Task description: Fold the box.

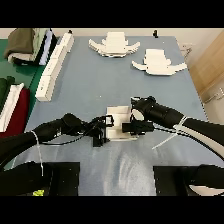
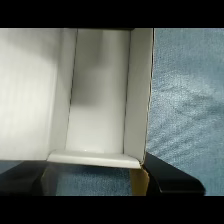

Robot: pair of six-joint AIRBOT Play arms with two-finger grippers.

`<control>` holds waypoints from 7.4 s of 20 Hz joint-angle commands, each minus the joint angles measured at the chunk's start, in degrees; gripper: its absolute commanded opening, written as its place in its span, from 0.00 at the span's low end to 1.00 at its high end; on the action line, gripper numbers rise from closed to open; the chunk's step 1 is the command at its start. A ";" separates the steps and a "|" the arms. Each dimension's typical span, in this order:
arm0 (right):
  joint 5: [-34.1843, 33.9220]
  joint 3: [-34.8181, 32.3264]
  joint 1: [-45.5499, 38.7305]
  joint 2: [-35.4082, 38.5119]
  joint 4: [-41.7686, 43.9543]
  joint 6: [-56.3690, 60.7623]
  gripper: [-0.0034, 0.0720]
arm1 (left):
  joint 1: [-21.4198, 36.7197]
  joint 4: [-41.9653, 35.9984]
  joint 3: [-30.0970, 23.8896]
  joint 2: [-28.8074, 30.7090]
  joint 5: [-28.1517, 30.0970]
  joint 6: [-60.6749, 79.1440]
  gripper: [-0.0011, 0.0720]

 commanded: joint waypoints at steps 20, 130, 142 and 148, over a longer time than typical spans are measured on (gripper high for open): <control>11.80 9.38 -0.63 9.29 -4.59 -0.68 0.51 | 0.04 0.00 -0.02 0.02 0.00 0.00 0.64; -46.14 -29.16 8.70 31.65 11.39 -95.71 0.73 | 0.07 0.00 -0.02 0.02 0.04 0.00 0.64; -46.99 -29.14 8.07 28.46 5.57 -95.71 0.73 | 0.07 0.00 -0.02 0.02 -0.02 0.00 0.64; -51.15 -29.14 8.09 29.27 3.10 -95.71 0.72 | 0.04 0.00 -0.02 0.02 0.00 0.00 0.64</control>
